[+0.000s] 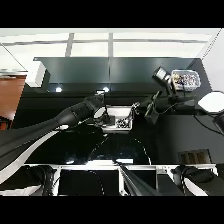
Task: Fold the box and place the chain.
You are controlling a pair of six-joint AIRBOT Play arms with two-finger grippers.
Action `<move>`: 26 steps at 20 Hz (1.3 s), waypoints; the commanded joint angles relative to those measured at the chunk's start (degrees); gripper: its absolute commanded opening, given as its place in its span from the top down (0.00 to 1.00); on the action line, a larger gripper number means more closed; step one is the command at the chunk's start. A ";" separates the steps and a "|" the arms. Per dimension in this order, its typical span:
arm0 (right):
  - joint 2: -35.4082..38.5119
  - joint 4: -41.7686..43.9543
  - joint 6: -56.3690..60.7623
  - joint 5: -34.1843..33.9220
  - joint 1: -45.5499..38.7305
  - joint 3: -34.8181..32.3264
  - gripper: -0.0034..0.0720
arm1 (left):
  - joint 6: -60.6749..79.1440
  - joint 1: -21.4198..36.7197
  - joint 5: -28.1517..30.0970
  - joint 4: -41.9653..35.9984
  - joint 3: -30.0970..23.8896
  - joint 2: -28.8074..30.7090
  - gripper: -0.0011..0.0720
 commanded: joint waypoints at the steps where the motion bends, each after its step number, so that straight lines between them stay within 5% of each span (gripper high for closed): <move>1: -0.02 11.87 1.97 1.07 0.55 2.60 0.94 | 0.00 0.00 -0.02 0.04 0.00 0.02 0.95; 8: -5.42 8.35 4.09 -2.27 2.67 -7.37 0.92 | 0.00 0.00 0.00 0.07 0.00 0.02 0.94; 10: -5.44 8.26 4.11 -3.02 2.67 -9.25 0.58 | 0.00 0.00 0.00 0.07 0.00 0.02 0.95; 11: -5.44 7.98 4.09 -3.08 2.64 -9.27 0.58 | 0.00 0.00 0.00 0.07 0.00 0.02 0.94; 16: -4.72 7.50 4.11 2.86 -4.42 -5.64 0.59 | 0.00 0.00 -0.02 0.07 0.00 0.02 0.94; 19: -2.64 -1.27 4.42 12.61 -13.66 -2.93 0.62 | 0.00 0.00 -0.02 0.04 0.00 0.02 0.94; 21: -2.03 -8.61 7.37 13.29 -19.89 -2.95 0.66 | 0.00 0.00 -0.02 0.04 0.00 0.02 0.95; 23: -2.05 -12.09 10.10 10.97 -23.91 -4.31 0.94 | 0.00 0.00 -0.04 0.02 0.00 0.02 0.94; 26: -2.08 -11.32 10.14 7.50 -24.33 -7.52 0.94 | 0.04 0.02 -0.04 0.09 0.00 0.02 0.94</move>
